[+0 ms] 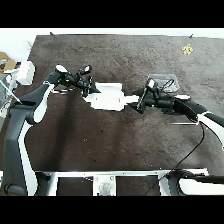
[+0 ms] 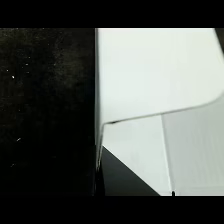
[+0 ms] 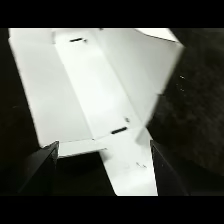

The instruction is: Fold the box and place the chain.

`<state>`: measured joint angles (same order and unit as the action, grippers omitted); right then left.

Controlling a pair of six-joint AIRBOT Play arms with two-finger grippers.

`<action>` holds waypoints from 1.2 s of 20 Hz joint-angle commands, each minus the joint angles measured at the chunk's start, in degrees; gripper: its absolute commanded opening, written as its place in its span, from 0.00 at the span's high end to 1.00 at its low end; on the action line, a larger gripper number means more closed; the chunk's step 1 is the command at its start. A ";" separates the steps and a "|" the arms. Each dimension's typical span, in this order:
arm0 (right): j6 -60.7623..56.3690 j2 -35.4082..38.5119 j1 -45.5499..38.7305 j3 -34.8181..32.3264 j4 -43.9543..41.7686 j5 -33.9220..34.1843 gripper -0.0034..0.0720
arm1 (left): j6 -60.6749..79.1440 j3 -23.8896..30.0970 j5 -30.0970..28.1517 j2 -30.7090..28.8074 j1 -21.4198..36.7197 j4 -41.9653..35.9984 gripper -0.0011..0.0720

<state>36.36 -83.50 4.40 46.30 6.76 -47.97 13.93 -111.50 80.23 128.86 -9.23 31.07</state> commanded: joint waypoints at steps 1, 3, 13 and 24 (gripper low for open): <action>-2.16 -0.02 5.46 2.60 11.15 2.40 0.10 | 0.00 0.02 0.15 0.04 0.00 -0.09 0.97; -6.10 -0.24 8.26 4.68 17.81 2.62 0.10 | 0.00 0.02 0.15 0.04 0.00 -0.09 0.97; -11.67 -5.57 13.31 6.29 24.68 10.80 0.05 | 0.00 0.02 0.15 0.04 0.00 -0.13 0.97; -12.31 -4.96 8.33 12.35 13.18 9.86 0.06 | 0.00 0.02 0.13 0.04 0.00 -0.26 0.97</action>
<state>24.21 -88.23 15.00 56.27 23.77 -32.77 13.93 -111.48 80.38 128.88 -9.23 30.83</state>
